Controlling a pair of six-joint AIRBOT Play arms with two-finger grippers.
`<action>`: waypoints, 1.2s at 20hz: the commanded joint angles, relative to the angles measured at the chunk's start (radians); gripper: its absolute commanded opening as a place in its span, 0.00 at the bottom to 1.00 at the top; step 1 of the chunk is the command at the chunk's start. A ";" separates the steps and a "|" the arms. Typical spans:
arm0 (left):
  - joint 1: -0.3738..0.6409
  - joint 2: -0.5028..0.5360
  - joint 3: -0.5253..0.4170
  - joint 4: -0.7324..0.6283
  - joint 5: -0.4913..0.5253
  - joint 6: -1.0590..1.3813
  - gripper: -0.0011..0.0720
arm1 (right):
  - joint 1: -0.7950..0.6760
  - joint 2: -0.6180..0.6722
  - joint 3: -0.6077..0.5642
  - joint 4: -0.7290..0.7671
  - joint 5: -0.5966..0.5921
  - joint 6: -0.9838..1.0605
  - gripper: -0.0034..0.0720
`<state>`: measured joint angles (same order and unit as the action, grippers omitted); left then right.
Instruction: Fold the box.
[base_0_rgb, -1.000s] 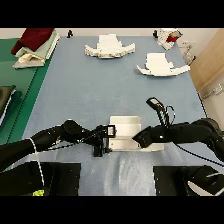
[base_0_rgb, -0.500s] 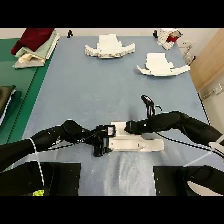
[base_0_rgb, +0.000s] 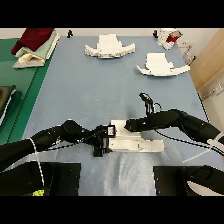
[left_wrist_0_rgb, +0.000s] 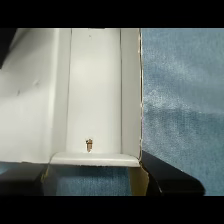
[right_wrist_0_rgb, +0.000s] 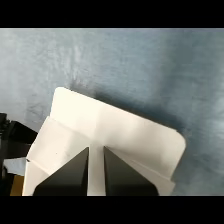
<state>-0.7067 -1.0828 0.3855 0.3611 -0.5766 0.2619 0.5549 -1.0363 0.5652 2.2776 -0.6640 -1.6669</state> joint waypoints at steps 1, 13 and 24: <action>0.000 0.000 0.001 -0.001 0.001 -0.001 0.73 | 0.000 0.100 0.040 -0.155 -0.093 -0.040 0.23; 0.000 0.000 0.001 -0.002 0.001 -0.001 0.73 | 0.021 0.437 -0.104 -0.445 -0.473 -0.541 0.84; 0.000 0.000 0.001 -0.001 0.001 -0.001 0.73 | 0.029 0.395 -0.206 -0.431 -0.267 -0.828 0.84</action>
<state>-0.7067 -1.0828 0.3855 0.3595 -0.5755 0.2611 0.5777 -0.6258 0.3801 1.8259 -1.0016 -2.4119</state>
